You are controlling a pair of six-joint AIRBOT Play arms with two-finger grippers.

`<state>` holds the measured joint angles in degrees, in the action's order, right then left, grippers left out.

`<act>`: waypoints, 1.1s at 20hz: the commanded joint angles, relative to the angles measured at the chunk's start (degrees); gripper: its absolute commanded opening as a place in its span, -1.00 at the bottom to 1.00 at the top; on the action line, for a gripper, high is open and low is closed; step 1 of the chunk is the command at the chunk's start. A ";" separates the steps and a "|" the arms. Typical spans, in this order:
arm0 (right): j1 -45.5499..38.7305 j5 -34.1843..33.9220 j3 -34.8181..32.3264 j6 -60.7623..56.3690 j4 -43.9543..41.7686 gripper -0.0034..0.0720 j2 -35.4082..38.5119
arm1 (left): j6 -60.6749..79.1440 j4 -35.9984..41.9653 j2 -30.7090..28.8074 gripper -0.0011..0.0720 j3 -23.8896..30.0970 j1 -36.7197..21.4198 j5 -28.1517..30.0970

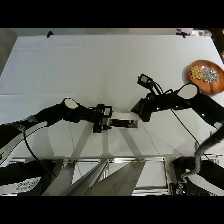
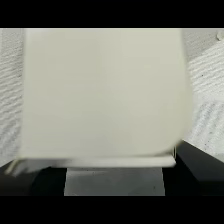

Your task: Fold the box and place the chain.

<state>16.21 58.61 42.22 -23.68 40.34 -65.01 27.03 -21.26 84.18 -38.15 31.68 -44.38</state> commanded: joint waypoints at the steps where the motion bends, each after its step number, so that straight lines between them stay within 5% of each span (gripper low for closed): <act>1: -0.02 3.58 1.22 3.10 -0.04 -0.56 0.02 | 0.00 -0.02 -0.04 0.06 -0.02 -0.04 0.00; 6: 2.01 6.60 1.22 9.40 0.94 -0.12 0.02 | 0.00 -0.02 -0.04 0.06 -0.02 -0.04 0.00; 14: 5.44 6.03 1.22 10.25 8.41 -0.12 0.02 | 0.00 -0.02 -0.04 0.06 -0.02 -0.04 0.00; 22: 11.69 -2.56 1.22 5.49 15.43 -0.20 0.02 | 0.00 -0.02 -0.04 0.06 -0.02 -0.04 0.02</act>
<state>26.70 58.61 43.38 -16.60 54.06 -65.01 26.94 -21.23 84.18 -38.15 31.68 -44.38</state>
